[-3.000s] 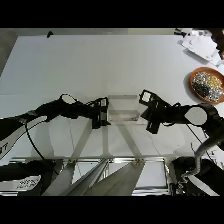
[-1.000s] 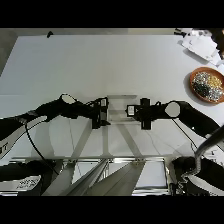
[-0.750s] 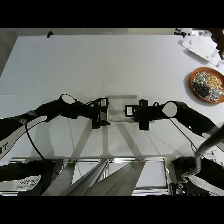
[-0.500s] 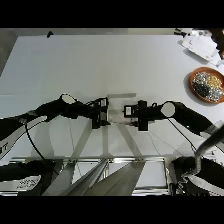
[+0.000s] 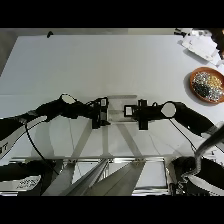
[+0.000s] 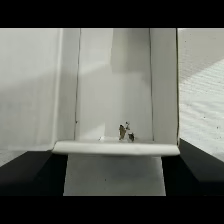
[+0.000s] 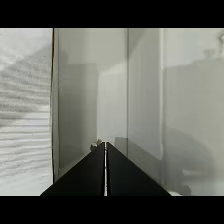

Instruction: Fold the box and place the chain.

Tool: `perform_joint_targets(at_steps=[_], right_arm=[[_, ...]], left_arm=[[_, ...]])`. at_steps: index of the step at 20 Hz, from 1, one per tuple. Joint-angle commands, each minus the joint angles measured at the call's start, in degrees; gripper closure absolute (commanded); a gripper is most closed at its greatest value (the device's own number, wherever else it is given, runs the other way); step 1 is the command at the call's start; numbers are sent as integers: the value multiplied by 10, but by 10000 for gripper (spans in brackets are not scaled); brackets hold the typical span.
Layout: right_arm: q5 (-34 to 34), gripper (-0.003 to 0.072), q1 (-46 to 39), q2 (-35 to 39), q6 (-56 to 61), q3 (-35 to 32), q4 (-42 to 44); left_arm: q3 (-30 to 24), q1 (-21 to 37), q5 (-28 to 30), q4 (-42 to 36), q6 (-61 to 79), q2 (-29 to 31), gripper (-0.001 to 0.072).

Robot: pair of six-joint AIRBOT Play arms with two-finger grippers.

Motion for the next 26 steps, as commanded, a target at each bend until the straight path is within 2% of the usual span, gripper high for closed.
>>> perform_joint_targets(at_steps=[1,4,6,8,13,16,22,26], right_arm=[[12,673,0,50,44,0,-38],[81,674,-14,126,142,0,-92],[146,674,-52,166,232,0,-100],[179,672,-105,195,344,0,-105],[269,672,-234,207,579,0,-105],[298,673,-275,178,608,0,-105],[262,672,-276,27,599,0,-69],[247,673,-276,-37,499,0,47]], left_arm=[[0,0,0,1,1,0,452],[0,0,-1,1,1,0,452],[0,0,0,1,1,0,452],[0,0,0,1,1,0,452],[0,0,0,1,1,0,452],[0,0,0,1,1,0,452],[0,0,0,1,1,0,452],[0,0,0,1,1,0,452]])
